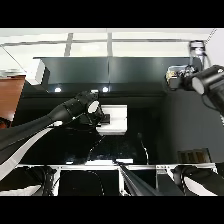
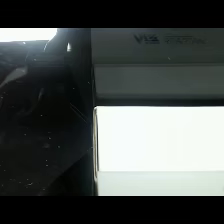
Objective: Fold the box and place the chain.
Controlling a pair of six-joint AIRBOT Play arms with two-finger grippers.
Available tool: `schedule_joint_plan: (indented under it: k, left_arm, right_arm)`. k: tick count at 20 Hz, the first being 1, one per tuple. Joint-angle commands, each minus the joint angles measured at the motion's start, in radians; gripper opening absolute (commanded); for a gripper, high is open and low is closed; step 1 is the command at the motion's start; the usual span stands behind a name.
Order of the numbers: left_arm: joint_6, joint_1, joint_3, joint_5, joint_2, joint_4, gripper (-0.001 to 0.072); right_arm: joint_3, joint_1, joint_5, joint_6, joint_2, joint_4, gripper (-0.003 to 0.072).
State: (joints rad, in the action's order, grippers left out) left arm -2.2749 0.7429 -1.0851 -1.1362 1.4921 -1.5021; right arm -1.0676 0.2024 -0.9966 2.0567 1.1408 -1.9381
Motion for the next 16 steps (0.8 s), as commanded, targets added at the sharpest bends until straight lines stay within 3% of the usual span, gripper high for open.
schedule_joint_plan:
  k: [1, 3, 6, 7, 9, 12, 16]
  left_arm:
    - [-0.003, -0.001, -0.001, 0.001, 0.0, -0.008, 0.003]
    - [-0.004, -0.001, -0.001, 0.002, 0.0, -0.004, 0.0031]
    - [-0.003, -0.001, -0.001, -0.001, 0.0, -0.004, 0.003]
    - [-0.003, -0.001, -0.001, -0.001, 0.0, -0.004, 0.0031]
    - [-0.003, -0.001, -0.001, -0.001, 0.0, -0.004, 0.003]
    - [-0.003, -0.001, -0.001, -0.002, 0.0, -0.003, 0.003]
    - [-0.003, -0.001, -0.001, -0.002, 0.0, 0.025, 0.0031]
  right_arm:
    - [-0.02, -0.219, 0.211, 0.0, 0.122, 0.175, 0.0716]
    - [-0.127, -0.269, 0.239, -0.005, 0.248, 0.224, 0.0715]
    - [-0.378, -0.328, 0.146, -0.005, 0.482, 0.303, 0.0709]
    - [-0.458, -0.347, 0.105, -0.008, 0.554, 0.348, 0.0574]
    - [-0.582, -0.373, 0.061, -0.018, 0.67, 0.418, 0.0547]
    - [-0.683, -0.381, 0.055, -0.054, 0.771, 0.448, 0.0548]
    - [-0.724, -0.388, 0.055, -0.074, 0.824, 0.441, 0.0548]
